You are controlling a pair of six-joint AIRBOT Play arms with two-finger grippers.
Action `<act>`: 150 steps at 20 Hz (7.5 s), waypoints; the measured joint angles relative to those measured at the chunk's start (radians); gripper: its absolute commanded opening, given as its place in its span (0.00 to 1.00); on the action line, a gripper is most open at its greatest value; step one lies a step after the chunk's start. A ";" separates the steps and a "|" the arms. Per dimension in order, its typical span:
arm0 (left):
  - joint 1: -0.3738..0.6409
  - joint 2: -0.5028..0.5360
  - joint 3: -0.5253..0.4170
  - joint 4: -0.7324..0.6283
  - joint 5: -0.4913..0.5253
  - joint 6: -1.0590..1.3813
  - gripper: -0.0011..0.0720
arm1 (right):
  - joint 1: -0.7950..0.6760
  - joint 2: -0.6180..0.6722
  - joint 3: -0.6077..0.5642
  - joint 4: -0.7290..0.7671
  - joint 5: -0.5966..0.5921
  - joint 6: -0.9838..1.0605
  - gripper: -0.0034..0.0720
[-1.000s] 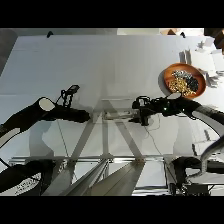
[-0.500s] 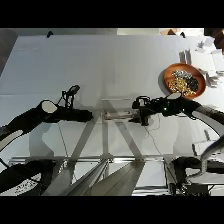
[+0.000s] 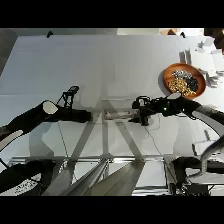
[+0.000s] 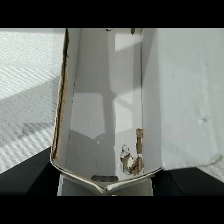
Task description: Fold the box and place the chain.
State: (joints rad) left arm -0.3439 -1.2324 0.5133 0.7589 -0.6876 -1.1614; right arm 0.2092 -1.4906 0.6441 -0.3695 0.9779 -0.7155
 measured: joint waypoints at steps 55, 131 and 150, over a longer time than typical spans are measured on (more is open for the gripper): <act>-0.282 -0.008 0.107 -0.056 0.226 -0.093 0.49 | 0.000 0.000 0.000 -0.002 -0.003 0.000 0.76; 0.069 -0.008 0.144 -0.215 -0.265 1.316 0.97 | 0.000 0.000 0.000 0.000 0.000 0.000 0.76; -0.077 -0.187 0.136 -0.420 -0.170 1.563 0.97 | -0.001 0.000 0.000 0.000 0.001 -0.001 0.76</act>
State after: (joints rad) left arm -0.4206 -1.4189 0.6495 0.3389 -0.8574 0.4015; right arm 0.2085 -1.4906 0.6441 -0.3698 0.9787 -0.7162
